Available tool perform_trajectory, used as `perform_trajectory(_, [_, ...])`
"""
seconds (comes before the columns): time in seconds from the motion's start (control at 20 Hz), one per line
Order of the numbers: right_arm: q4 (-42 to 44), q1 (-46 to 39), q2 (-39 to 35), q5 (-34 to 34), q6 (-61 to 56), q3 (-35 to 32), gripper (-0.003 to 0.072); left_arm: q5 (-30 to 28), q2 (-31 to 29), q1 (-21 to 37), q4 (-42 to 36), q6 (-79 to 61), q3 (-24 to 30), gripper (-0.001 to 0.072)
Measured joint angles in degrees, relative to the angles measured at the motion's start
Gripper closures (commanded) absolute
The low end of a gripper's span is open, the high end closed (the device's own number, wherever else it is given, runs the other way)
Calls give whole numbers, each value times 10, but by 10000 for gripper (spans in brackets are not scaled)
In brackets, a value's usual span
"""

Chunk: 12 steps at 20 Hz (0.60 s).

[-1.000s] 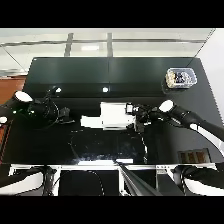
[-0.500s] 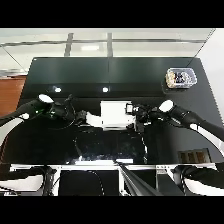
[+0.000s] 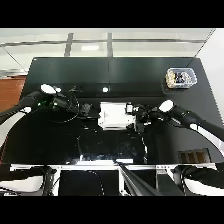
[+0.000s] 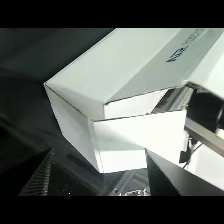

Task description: Fold the box and place the chain.

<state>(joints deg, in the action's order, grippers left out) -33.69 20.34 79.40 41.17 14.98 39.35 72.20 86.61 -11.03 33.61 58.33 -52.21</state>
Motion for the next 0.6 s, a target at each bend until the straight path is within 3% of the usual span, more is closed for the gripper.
perform_trajectory(0.1, [0,0,0,0,0,0,496,0,0,-20,29,42,-17,254])
perform_trajectory(0.6, [0,0,0,0,0,0,496,-66,0,-125,153,236,-73,308])
